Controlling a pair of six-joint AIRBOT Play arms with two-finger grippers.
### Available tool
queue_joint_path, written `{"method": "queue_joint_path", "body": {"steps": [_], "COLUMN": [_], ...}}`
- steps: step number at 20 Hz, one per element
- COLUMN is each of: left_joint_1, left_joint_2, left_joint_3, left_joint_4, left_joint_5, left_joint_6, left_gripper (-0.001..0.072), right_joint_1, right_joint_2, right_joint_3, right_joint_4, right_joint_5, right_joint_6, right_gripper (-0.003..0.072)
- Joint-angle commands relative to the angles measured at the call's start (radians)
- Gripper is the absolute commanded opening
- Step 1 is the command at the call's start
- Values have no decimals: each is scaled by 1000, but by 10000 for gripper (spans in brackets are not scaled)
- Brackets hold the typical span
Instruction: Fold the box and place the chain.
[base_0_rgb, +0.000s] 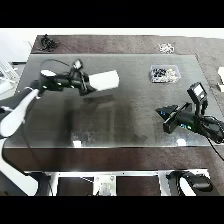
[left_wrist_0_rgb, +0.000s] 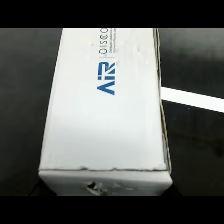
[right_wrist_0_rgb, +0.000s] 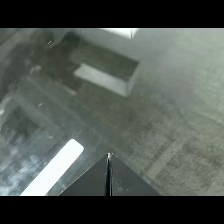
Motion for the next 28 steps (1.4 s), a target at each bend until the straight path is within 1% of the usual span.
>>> {"method": "queue_joint_path", "body": {"steps": [1,4,7,9,10,13,14,15,19,25,28], "left_joint_1": [117,247,362,413,431,470,475,477,477,477,477], "left_joint_2": [152,243,245,233,224,161,138,117,49,-39,-45], "left_joint_3": [-1,-1,-11,-24,-29,-29,-29,-30,-29,-29,-28], "left_joint_4": [2,35,48,51,51,96,101,104,105,143,161], "left_joint_5": [83,276,468,558,573,536,539,550,647,635,647], "left_joint_6": [-126,-250,-362,-407,-406,-428,-457,-462,-486,-483,-449], "left_gripper": [13,14,16,16,16,17,17,17,17,18,18], "right_joint_1": [0,0,0,0,0,0,0,0,0,0,0], "right_joint_2": [1,1,1,0,-2,-3,-3,-3,-3,-13,-13], "right_joint_3": [0,0,0,0,-1,-2,-2,-2,-2,-3,-3], "right_joint_4": [-1,0,0,0,-1,0,0,0,0,0,0], "right_joint_5": [-39,-39,-39,-39,-39,-39,-39,-39,-39,-39,-39], "right_joint_6": [-1,-1,-1,-1,-1,0,0,0,-1,0,0], "right_gripper": [4,4,5,4,5,4,5,5,4,5,4]}}
